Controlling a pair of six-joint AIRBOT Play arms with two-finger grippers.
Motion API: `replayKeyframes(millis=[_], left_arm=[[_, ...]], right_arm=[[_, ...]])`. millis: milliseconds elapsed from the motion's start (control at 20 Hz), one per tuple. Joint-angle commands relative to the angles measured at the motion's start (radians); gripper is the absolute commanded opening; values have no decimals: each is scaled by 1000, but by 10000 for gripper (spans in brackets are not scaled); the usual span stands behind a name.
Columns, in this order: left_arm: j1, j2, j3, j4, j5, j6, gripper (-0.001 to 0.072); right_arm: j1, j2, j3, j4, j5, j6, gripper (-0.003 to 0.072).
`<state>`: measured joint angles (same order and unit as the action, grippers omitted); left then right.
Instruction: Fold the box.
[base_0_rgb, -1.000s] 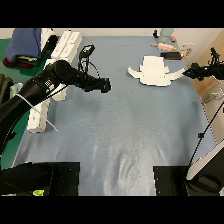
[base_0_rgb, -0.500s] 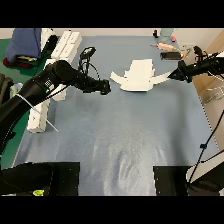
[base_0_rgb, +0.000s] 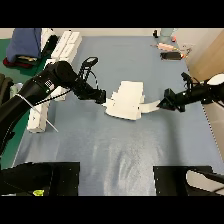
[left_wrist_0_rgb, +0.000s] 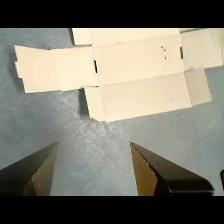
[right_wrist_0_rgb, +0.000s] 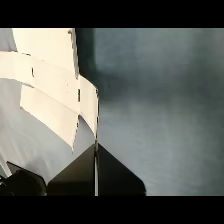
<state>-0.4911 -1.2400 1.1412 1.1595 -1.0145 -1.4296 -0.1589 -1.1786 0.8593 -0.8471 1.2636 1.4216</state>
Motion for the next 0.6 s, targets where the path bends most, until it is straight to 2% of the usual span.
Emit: replayKeyframes(millis=[0, 100, 150, 250, 550], left_arm=[[0, 0, 1, 32, -35, 0, 693], [0, 0, 1, 39, -25, 0, 693], [0, 0, 1, 39, -19, 1, 693], [0, 0, 1, 38, -16, 0, 693], [0, 0, 1, 38, -16, 0, 693]], right_arm=[[11, 190, -183, -151, -16, 97, 0], [11, 218, -212, -218, -18, 108, 4], [11, 219, -218, -229, -22, 108, 36], [11, 213, -219, -234, -54, 108, 318], [11, 144, -219, -249, -132, 93, 328]])
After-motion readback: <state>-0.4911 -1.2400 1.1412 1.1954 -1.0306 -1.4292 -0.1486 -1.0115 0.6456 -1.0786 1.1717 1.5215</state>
